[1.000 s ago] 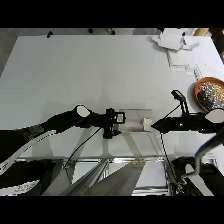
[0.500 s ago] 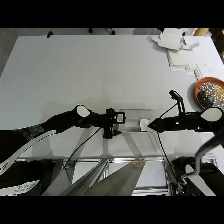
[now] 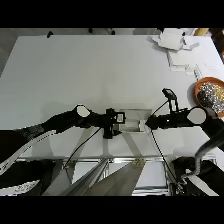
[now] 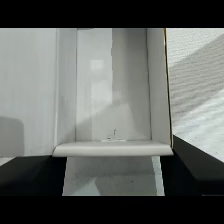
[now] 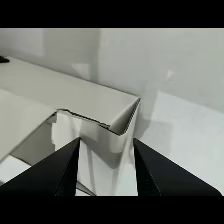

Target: Fold the box and place the chain.

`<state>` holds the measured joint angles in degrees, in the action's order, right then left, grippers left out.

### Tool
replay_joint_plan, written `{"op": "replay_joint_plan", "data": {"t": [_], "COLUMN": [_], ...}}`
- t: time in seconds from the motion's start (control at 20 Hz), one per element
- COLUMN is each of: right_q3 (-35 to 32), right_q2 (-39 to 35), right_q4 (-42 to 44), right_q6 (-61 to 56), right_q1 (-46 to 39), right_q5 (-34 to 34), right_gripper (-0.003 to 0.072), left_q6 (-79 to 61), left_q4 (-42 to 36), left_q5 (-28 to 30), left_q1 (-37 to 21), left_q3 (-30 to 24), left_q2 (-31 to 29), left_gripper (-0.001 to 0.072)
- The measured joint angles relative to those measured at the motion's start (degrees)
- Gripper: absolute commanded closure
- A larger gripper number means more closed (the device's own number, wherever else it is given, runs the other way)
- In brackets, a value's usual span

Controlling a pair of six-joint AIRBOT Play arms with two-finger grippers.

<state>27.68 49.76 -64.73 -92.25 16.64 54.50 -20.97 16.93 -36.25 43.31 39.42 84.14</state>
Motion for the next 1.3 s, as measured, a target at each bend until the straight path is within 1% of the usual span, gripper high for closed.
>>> {"op": "replay_joint_plan", "data": {"t": [0.2,0.45,0.65,0.75,0.85,0.9,1.05,1.1,1.2,1.25,1.3], "right_q3": [3.0,7.3,9.3,9.7,9.9,10.0,10.1,10.1,10.1,10.1,10.1], "right_q2": [4.0,11.7,14.8,15.9,16.9,17.2,17.9,18.0,18.1,18.2,18.3], "right_q4": [-5.2,-14.2,-19.3,-20.7,-21.5,-21.7,-22.1,-22.2,-22.5,-22.6,-23.2], "right_q6": [-8.2,-21.2,-28.8,-31.1,-32.4,-32.8,-33.6,-33.8,-33.9,-34.0,-34.2], "right_q1": [6.7,14.0,16.6,17.0,17.3,17.4,17.5,17.6,18.3,18.8,19.3], "right_q5": [-0.4,2.2,3.1,3.3,3.7,3.8,4.2,4.2,4.3,4.2,4.3], "right_gripper": [0.0359,0.0364,0.0374,0.0376,0.0402,0.0403,0.0473,0.0513,0.0547,0.0618,0.0648], "left_q6": [0.0,0.0,0.0,0.0,0.0,0.0,0.0,0.0,0.0,0.0,0.0], "left_q4": [0.0,0.0,0.0,0.0,0.0,0.0,0.0,0.0,0.0,0.0,0.0], "left_q5": [0.0,-0.1,0.0,0.0,0.0,0.0,0.0,0.0,0.0,0.0,0.0], "left_q1": [0.0,0.0,0.0,0.0,0.0,0.0,0.0,0.0,0.0,0.0,0.0], "left_q3": [0.0,0.0,0.0,0.0,0.0,0.0,0.0,0.0,0.0,0.0,0.0], "left_q2": [0.0,0.0,0.0,0.0,0.0,0.0,0.0,0.0,0.0,0.0,0.0], "left_gripper": [0.0435,0.0435,0.0435,0.0435,0.0435,0.0435,0.0435,0.0435,0.0435,0.0435,0.0435]}}
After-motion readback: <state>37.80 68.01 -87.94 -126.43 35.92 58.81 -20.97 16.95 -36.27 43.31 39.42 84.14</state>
